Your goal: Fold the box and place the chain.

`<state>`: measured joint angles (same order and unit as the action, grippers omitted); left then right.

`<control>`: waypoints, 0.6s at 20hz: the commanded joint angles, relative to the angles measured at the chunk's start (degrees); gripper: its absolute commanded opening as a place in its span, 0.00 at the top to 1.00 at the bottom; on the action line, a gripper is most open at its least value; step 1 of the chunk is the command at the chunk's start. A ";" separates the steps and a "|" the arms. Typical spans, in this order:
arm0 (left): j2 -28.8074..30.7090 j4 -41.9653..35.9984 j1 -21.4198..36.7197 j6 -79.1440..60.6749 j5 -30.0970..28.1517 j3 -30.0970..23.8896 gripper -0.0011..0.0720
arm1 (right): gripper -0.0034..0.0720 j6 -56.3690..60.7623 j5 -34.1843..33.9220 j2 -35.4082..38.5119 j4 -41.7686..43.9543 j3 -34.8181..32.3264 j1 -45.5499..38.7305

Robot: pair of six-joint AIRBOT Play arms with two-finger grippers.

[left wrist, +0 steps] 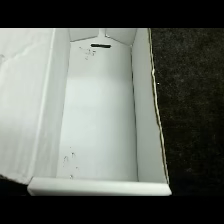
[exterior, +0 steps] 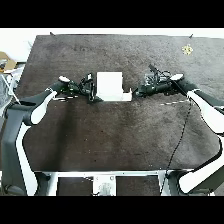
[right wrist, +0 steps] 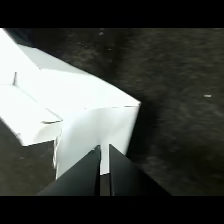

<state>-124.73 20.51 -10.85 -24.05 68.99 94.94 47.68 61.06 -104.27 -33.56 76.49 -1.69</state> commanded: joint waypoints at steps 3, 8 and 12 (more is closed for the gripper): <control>0.02 0.00 0.02 0.00 0.00 0.04 0.36 | 0.85 4.07 -3.04 -0.20 -6.78 0.04 -1.01; 0.02 0.00 0.02 0.00 -0.02 0.04 0.36 | 0.85 0.81 -2.62 -4.13 -2.71 0.04 1.62; 0.02 0.00 0.02 0.00 -0.02 0.04 0.36 | 0.82 -7.08 1.62 -5.22 10.88 0.07 0.90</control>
